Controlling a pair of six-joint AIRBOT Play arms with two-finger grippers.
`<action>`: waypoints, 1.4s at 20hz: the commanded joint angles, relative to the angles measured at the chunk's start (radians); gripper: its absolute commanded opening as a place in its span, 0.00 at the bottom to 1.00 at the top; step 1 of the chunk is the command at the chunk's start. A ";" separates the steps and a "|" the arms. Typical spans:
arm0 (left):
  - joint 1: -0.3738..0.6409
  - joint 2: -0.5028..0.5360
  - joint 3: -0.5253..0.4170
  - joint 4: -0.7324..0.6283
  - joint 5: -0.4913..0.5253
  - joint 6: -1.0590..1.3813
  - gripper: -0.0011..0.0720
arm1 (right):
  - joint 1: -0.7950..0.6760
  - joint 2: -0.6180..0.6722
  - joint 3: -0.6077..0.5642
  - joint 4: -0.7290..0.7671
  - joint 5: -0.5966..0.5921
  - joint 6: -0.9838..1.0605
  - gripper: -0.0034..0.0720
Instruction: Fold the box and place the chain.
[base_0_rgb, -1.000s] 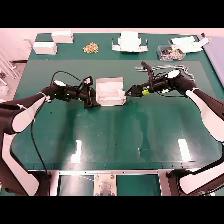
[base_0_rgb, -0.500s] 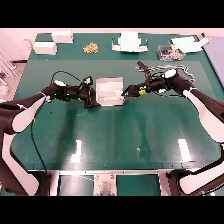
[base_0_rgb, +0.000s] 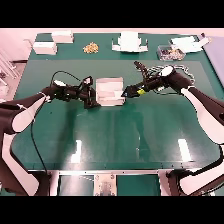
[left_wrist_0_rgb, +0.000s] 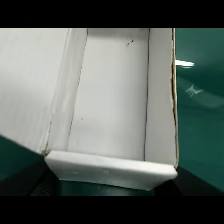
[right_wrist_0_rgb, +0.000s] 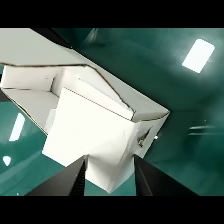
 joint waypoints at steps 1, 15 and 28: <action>-0.001 0.000 0.000 0.000 0.000 0.000 0.74 | 0.015 0.000 0.018 -0.034 -0.011 0.036 0.54; -0.001 0.000 0.000 0.000 -0.001 0.000 0.74 | 0.116 0.000 0.087 -0.242 -0.049 0.243 0.54; -0.001 0.000 0.000 0.000 -0.018 0.000 0.74 | 0.220 -0.016 0.106 -0.513 -0.084 0.555 0.54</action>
